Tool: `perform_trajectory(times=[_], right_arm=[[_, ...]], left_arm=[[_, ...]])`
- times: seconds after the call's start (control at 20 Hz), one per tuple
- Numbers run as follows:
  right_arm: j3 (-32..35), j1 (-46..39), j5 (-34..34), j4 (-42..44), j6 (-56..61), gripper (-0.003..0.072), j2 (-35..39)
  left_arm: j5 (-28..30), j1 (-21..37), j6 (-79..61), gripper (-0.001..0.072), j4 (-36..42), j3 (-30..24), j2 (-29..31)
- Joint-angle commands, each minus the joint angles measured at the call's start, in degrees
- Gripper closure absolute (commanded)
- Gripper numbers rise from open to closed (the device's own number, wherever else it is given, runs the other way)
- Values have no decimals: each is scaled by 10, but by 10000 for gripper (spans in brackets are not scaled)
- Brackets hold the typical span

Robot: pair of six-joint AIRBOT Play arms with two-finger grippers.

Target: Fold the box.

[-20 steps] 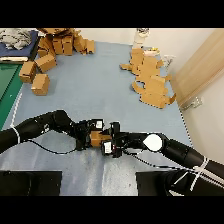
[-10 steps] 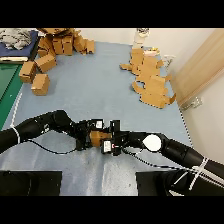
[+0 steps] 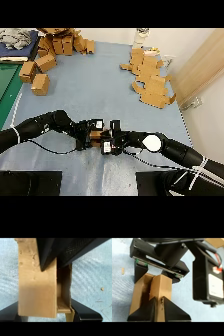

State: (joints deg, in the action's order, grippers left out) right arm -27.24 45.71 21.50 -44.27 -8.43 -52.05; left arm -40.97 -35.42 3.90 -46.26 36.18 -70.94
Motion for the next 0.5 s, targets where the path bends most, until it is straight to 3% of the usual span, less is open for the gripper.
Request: perform_trajectory(times=[0.0,0.15,0.45], right_arm=[[0,0,51,-1,0,528,0],[0,0,96,-1,26,528,0],[0,-1,77,-1,102,521,12]], left_arm=[[0,0,0,122,0,1,0],[0,0,0,122,0,1,0],[0,0,0,122,0,0,0]])
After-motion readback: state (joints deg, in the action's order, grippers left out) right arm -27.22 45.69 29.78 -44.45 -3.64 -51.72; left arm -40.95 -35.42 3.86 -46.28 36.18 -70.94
